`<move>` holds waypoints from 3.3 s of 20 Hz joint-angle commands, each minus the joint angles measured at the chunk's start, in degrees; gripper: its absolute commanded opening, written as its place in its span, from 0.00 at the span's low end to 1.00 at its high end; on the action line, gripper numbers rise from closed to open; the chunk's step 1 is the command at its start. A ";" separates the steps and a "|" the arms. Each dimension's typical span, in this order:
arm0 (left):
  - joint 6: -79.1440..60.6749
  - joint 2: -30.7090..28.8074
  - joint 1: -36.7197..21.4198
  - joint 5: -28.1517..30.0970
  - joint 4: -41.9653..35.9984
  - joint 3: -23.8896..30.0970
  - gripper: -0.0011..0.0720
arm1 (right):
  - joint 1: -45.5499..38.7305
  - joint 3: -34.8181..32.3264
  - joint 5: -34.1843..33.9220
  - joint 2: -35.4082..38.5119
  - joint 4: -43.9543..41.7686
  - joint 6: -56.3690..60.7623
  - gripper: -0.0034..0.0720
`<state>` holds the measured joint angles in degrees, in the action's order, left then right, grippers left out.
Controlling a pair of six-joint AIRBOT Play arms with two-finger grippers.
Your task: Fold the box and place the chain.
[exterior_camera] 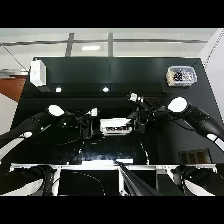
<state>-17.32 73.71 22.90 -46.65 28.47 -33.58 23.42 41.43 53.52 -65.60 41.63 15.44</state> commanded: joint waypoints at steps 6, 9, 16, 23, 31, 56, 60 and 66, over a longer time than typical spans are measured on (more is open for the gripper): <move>-0.02 0.02 0.02 -0.04 0.02 -0.02 0.56 | 0.04 -0.02 1.77 0.09 -2.95 0.46 0.37; -0.02 0.02 0.02 -0.04 0.02 -0.02 0.56 | 0.07 -0.02 2.03 0.09 -2.38 0.48 0.37; -0.02 0.02 0.02 -0.04 0.02 -0.02 0.56 | 0.07 -0.02 3.48 0.09 -1.84 2.19 0.37; -0.02 0.02 0.02 -0.04 0.02 -0.02 0.56 | 0.76 -0.02 3.28 0.09 1.09 5.42 0.37; -0.02 0.02 0.02 -0.04 0.02 -0.02 0.56 | 0.76 -0.02 3.26 0.09 1.16 5.84 0.41; -0.02 0.02 0.02 -0.04 0.02 -0.02 0.56 | 2.12 -0.02 2.80 0.09 3.50 6.88 0.56; -0.02 0.02 0.02 -0.04 0.02 -0.02 0.56 | 2.12 -0.02 2.78 0.09 3.69 6.88 0.54; -0.02 0.02 0.02 -0.04 0.02 -0.02 0.56 | 2.89 -0.02 2.82 0.09 4.68 7.32 0.54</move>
<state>-17.32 73.71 22.90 -46.68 28.47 -33.58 25.80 41.36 56.31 -65.54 45.47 22.35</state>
